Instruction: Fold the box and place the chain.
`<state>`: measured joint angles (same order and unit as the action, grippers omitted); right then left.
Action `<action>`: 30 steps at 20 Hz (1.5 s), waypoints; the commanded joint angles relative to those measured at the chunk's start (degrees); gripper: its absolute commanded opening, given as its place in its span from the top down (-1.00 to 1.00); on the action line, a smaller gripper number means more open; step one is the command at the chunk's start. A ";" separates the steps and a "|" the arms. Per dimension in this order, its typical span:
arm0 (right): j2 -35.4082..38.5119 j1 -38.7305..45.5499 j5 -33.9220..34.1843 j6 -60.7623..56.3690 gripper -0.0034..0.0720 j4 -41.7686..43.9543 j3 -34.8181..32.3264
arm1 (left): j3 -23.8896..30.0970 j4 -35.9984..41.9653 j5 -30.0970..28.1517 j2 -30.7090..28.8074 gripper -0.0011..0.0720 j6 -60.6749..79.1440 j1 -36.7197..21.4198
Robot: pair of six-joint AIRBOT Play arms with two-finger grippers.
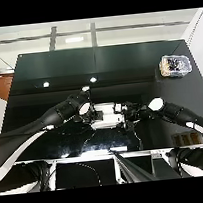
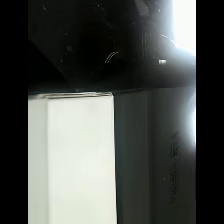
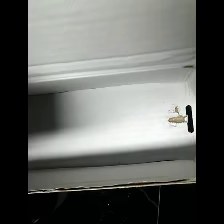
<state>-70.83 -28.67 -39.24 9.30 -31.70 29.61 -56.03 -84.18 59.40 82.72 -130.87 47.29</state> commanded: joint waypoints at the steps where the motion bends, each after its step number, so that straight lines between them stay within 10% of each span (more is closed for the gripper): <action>1: -0.02 -0.07 0.04 0.13 -0.36 -0.02 0.02 | -0.04 0.24 0.11 0.04 0.90 0.11 0.04; 2: -0.04 -0.07 0.04 0.13 -0.36 -0.02 0.02 | -0.04 0.48 0.24 0.04 0.85 0.13 0.04; 5: -0.04 -0.07 0.04 0.13 -0.36 -0.02 0.02 | -0.85 0.42 2.89 0.04 -0.46 0.15 -0.09; 8: -0.04 -0.07 0.04 0.13 -0.36 -0.02 0.02 | -1.11 -0.76 4.15 0.04 -0.48 0.15 -0.22; 13: -0.02 -0.07 0.04 0.13 -0.36 -0.02 0.02 | -1.09 -0.90 1.05 0.07 -0.27 0.09 -0.22; 18: -0.04 -0.07 0.04 0.13 -0.36 -0.02 0.02 | -1.09 -1.29 0.94 0.07 0.90 -0.94 -0.20; 30: 4.74 1.03 -3.19 -1.86 -0.37 -3.76 0.15 | -1.09 -2.58 1.51 0.07 0.90 -0.96 -0.22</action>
<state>-68.84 -28.10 -40.62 9.15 -33.56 29.67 -57.08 -85.89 60.53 82.76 -131.83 47.09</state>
